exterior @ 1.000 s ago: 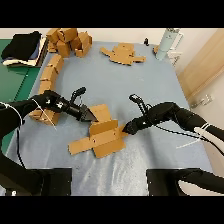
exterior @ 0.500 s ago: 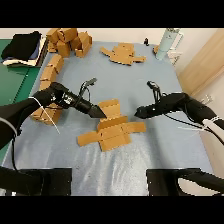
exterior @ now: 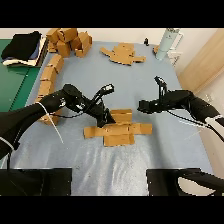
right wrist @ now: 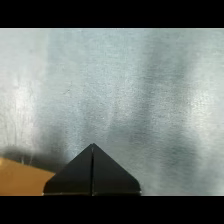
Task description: Fold the box.
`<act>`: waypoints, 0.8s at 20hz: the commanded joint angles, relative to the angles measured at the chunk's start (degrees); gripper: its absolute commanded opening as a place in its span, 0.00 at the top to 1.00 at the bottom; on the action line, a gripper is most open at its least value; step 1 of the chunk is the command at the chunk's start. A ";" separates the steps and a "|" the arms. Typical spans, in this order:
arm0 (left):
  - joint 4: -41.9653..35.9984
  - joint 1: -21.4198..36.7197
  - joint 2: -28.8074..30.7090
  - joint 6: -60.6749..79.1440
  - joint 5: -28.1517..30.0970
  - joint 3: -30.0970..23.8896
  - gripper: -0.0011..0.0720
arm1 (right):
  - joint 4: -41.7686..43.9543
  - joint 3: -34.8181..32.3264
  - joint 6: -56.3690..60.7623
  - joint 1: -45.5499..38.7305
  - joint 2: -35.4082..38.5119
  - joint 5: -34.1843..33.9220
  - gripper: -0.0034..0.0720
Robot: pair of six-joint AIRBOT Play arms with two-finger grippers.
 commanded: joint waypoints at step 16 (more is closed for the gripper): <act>0.11 2.80 -3.13 3.52 -5.35 0.57 0.97 | 0.85 0.07 0.22 3.17 -0.02 3.32 0.95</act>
